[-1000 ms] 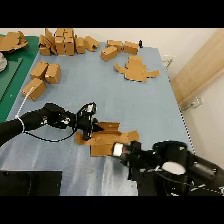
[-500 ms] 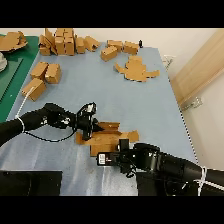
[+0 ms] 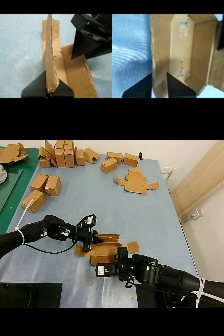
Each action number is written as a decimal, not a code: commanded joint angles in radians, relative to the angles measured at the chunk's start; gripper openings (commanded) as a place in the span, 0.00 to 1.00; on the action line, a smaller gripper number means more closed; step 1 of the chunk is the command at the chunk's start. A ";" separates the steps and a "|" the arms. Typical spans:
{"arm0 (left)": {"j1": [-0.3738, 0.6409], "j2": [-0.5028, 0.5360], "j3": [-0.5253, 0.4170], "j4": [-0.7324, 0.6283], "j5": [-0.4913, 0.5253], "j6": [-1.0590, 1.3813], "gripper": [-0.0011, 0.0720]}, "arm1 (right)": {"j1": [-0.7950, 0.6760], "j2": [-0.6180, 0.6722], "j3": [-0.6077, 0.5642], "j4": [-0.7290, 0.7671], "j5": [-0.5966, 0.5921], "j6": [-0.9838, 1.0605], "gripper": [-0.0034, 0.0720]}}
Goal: Fold the box.
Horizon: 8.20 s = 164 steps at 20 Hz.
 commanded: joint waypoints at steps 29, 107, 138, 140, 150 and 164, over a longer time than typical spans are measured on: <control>0.000 0.000 0.000 0.000 0.000 0.000 0.03 | -0.165 0.050 0.036 0.009 -0.063 0.269 0.84; 0.000 0.000 0.000 0.000 0.000 0.000 0.03 | -0.792 -0.274 0.068 1.336 0.117 -1.495 0.81; 0.000 0.000 0.000 0.000 0.000 0.000 0.03 | -0.792 -0.282 0.090 1.326 0.150 -1.645 0.72; 0.000 0.000 0.000 0.000 0.000 0.000 0.03 | -0.792 -0.291 0.090 1.327 0.150 -1.646 0.72; 0.000 0.000 0.000 0.000 0.000 0.000 0.03 | -0.792 -0.293 0.090 1.326 0.150 -1.651 0.72; 0.000 0.000 0.000 0.000 0.000 0.000 0.03 | -0.792 -0.293 0.090 1.326 0.150 -1.651 0.72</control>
